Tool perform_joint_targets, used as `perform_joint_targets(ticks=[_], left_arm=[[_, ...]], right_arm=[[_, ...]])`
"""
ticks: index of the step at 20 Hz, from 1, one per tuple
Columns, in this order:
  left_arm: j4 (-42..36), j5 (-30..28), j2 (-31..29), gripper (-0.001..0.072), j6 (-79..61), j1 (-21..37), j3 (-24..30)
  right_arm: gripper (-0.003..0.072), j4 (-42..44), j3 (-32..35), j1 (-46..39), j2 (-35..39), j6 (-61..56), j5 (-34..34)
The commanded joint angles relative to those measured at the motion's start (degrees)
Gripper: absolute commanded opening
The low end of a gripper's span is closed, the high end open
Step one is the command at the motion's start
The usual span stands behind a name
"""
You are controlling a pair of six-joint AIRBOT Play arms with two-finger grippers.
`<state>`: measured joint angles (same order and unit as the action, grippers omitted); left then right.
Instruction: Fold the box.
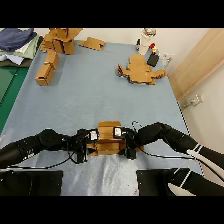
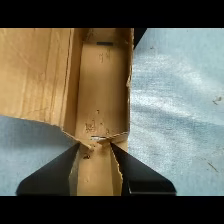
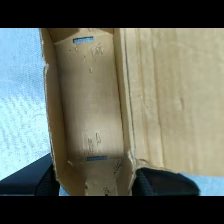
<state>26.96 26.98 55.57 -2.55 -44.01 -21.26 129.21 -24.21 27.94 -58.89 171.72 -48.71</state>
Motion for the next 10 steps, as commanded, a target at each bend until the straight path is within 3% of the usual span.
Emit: perform_joint_targets(ticks=[1, 10], left_arm=[[-0.26, -0.9, 0.26, 0.0102, -0.04, -0.35, -0.11], [-4.28, -1.6, 0.52, 0.0104, -1.14, -1.75, -0.13]], right_arm=[[0.05, 0.02, -0.02, 0.04, 0.04, -0.02, 0.0], [0.05, 0.02, -0.02, 0.04, 0.04, -0.02, 0.0]])
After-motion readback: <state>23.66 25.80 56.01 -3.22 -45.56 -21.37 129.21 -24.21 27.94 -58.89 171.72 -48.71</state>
